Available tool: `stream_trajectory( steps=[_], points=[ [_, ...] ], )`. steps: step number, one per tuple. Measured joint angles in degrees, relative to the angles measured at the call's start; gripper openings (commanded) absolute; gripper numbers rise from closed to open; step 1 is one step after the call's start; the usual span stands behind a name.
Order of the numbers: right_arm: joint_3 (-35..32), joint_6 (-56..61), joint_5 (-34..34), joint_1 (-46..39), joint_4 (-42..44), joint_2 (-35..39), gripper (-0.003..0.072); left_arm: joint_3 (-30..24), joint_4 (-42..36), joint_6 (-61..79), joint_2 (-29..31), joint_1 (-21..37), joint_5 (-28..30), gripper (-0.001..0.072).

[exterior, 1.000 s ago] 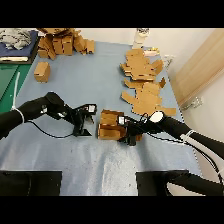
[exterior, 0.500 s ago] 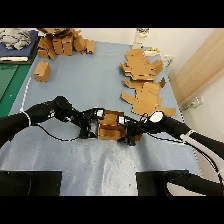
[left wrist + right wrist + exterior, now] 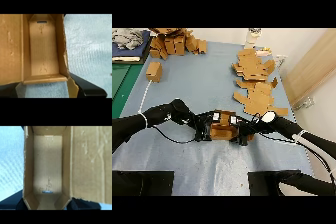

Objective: Fold the box.

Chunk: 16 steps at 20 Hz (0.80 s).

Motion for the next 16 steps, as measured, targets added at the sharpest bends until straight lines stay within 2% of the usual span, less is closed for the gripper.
stream_trajectory(
  steps=[2,4,16],
  points=[
    [0.0,0.0,0.0,0.0,0.0,0.0,0.0601,0.0,0.0,-0.2,0.0,-0.2,0.2,0.0686],
    [0.0,0.0,0.0,0.0,0.0,0.0,0.0601,0.0,0.0,-0.9,0.0,-0.2,0.4,0.042],
    [0.0,0.0,0.0,0.0,0.0,0.0,0.0601,0.0,1.6,-1.6,0.0,-0.3,0.4,0.0406]
  ],
)
